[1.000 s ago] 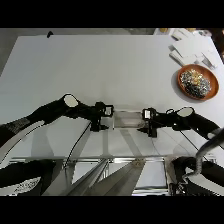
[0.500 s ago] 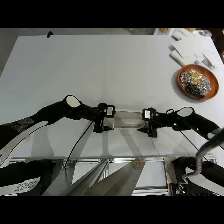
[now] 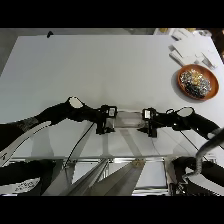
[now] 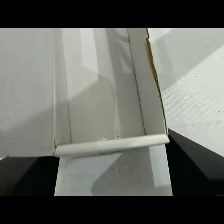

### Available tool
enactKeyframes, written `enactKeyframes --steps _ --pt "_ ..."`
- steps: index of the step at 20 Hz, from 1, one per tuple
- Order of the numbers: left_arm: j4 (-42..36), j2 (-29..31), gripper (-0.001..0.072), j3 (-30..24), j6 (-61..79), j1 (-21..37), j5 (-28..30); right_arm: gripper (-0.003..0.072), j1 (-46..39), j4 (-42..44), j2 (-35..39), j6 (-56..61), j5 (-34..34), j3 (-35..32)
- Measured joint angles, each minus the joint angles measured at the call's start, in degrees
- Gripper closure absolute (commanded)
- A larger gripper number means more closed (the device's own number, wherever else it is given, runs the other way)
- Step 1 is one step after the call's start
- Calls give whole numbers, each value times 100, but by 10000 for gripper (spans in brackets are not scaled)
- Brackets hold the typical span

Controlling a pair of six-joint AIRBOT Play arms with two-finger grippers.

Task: Fold the box and place the chain.

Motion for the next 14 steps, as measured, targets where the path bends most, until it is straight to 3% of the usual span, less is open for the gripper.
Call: enactKeyframes --steps 3,6,8,14 --pt "-107 -57 22 0 13 -15 33 349 0 2 0 0 0 0" --pt "-175 -87 238 2 15 -20 59 349 0 2 0 0 2 0" --pt "-188 -116 324 4 20 -20 50 349 0 2 0 4 2 0" --pt "-208 -260 317 4 37 -20 42 349 -2 0 2 4 4 0"
